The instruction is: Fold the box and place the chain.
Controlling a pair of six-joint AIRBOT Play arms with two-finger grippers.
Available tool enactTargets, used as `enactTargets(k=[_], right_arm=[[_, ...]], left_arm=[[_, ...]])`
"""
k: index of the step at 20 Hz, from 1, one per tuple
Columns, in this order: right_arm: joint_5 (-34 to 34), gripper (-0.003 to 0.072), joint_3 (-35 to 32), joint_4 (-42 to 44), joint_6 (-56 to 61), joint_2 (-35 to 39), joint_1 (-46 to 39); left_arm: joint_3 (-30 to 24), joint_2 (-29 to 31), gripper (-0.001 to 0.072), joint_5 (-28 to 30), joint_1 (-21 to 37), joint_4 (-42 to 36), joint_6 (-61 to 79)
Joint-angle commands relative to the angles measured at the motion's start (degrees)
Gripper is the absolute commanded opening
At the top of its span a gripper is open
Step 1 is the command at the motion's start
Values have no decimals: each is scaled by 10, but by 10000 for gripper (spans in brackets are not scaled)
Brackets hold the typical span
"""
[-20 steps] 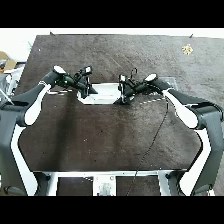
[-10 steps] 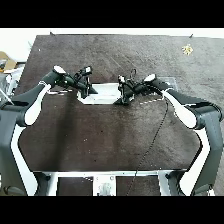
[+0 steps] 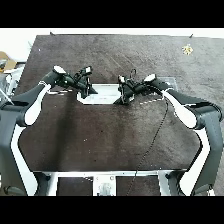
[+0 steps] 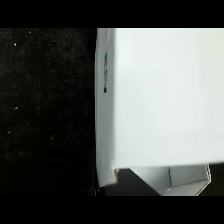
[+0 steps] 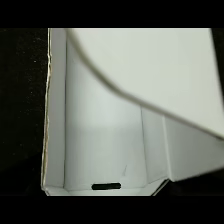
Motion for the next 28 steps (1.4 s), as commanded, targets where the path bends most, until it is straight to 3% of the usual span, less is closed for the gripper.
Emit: enactTargets(k=[1,19,20,21,22,28], right_arm=[[0,467,0,-1,0,0,0],[0,468,0,-1,0,0,0],[0,467,0,-1,0,0,0],[0,468,0,-1,0,0,0],[0,467,0,-1,0,0,0],[0,468,0,-1,0,0,0]], left_arm=[[0,0,15,0,0,0,0],[0,0,16,-1,0,-3,0],[0,0,89,-2,0,-5,0],[0,0,291,-1,0,-12,0],[1,0,327,0,0,-17,0],[24,4,330,-49,9,-20,-13]])
